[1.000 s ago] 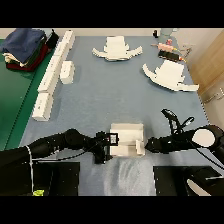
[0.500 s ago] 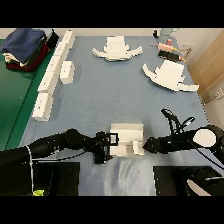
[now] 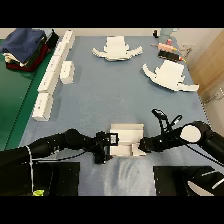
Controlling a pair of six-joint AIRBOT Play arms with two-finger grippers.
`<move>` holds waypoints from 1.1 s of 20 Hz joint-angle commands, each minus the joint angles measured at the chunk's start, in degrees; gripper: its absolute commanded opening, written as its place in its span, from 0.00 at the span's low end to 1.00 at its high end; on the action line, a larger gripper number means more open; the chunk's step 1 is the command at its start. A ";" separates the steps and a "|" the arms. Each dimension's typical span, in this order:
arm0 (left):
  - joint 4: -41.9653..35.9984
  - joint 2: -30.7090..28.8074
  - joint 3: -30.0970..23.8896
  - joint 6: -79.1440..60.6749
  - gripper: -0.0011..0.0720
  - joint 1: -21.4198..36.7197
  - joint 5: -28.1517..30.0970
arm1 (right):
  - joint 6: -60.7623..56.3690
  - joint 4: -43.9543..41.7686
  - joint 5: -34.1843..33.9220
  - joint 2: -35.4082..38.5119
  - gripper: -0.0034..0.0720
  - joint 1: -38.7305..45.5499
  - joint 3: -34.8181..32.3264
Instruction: Fold the box.
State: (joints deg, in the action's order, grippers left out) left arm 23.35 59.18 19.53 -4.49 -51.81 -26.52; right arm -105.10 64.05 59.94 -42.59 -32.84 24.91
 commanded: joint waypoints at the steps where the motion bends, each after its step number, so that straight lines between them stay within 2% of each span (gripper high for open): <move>1: 0.00 0.04 0.04 0.00 0.65 0.00 0.00 | -9.16 9.01 0.83 -4.81 0.53 -5.64 4.33; 5: 0.00 0.04 0.04 0.00 0.65 0.00 0.00 | -25.07 19.41 7.69 -11.15 0.53 -15.23 10.80; 8: 0.00 0.04 0.04 0.00 0.65 0.00 0.00 | -32.52 21.11 8.83 -15.69 0.53 -19.41 14.75; 13: 0.00 0.04 0.04 0.00 0.65 0.00 0.00 | -39.56 22.27 9.94 -21.49 0.53 -20.85 19.06; 22: 0.00 0.02 0.04 0.00 0.65 0.00 0.00 | -45.57 22.05 11.47 -25.03 0.52 -20.96 19.12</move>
State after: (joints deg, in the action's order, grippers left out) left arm 23.33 59.18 19.51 -4.49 -51.81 -26.52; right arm -148.70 85.97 70.54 -66.37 -53.63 43.90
